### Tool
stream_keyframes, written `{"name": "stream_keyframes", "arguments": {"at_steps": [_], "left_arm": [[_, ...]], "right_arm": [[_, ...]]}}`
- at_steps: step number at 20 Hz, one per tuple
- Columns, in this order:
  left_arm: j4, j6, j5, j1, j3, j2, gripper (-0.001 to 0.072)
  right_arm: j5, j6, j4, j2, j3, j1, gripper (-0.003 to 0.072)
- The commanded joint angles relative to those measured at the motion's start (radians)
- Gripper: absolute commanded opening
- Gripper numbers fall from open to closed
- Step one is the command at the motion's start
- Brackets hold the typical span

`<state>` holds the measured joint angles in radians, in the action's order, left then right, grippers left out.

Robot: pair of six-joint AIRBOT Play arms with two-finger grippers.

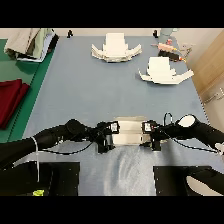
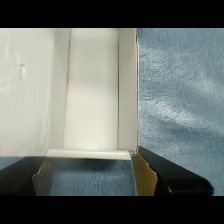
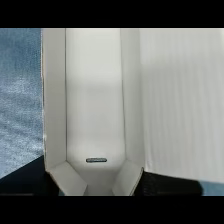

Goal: Fold the box.

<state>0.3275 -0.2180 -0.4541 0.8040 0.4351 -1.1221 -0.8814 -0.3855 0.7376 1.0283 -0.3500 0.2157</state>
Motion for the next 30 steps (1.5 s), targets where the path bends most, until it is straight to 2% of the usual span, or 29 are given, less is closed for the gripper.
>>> {"name": "stream_keyframes", "arguments": {"at_steps": [1, 13, 17, 21, 30], "left_arm": [[-0.014, 0.001, 0.000, 0.013, 0.021, -0.038, 0.0698], [-0.015, 0.000, -0.001, 0.008, 0.019, -0.037, 0.0697], [-0.013, -0.006, -0.028, -0.034, 0.019, -0.029, 0.0697], [-0.013, -0.072, -0.078, -0.035, 0.013, -0.028, 0.0697], [-0.023, -0.081, -0.029, -0.012, 0.013, -0.031, 0.0697]], "right_arm": [[0.000, 0.000, 0.000, 0.001, 0.000, 0.000, 0.0536], [0.000, 0.000, 0.000, 0.001, 0.000, 0.000, 0.0536], [0.000, 0.000, 0.000, 0.001, 0.000, 0.000, 0.0536], [0.000, 0.000, 0.000, 0.001, 0.000, 0.000, 0.0536], [0.000, 0.000, 0.000, 0.001, 0.000, 0.000, 0.0536]]}}
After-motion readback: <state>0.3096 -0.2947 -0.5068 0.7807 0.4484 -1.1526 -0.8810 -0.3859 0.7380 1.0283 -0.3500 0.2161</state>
